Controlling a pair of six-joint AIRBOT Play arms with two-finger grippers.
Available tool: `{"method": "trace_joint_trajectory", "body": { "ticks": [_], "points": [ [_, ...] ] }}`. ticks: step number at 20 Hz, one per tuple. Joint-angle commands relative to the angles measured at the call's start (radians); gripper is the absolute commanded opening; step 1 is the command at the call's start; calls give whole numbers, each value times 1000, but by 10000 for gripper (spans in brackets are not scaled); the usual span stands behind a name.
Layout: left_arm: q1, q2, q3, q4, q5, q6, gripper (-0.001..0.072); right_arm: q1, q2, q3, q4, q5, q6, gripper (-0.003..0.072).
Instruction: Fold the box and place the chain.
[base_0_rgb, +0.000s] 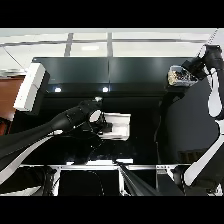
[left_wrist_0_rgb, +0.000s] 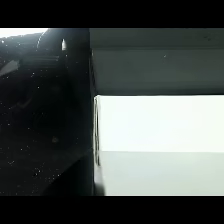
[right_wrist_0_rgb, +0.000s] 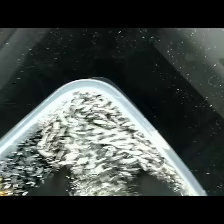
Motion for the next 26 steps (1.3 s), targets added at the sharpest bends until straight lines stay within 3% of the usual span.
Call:
{"method": "trace_joint_trajectory", "body": {
  "ticks": [1, 4, 7, 11, 16, 22, 26],
  "points": [
    [0, 0, 0, 0, 2, 0, 27, -3, -2, 3, 19, 19, -97, 16],
    [0, 0, 0, 0, 2, 0, 27, -3, 71, 3, 13, 4, -147, 15],
    [0, 0, 0, 0, 1, 0, 26, -2, 224, 3, 21, -45, -297, 14],
    [0, 0, 0, 0, 2, 0, 26, 5, 477, -2, 138, 98, -611, 14],
    [0, 0, 0, 0, 2, 0, 27, -5, 790, -40, 375, 99, -706, 14],
    [0, 0, 0, 0, 1, 0, 27, 64, 1047, -115, 571, 235, -747, 15],
    [0, 0, 0, 0, -3, 0, 26, 180, 1132, -158, 658, 354, -781, 15]
  ]
}}
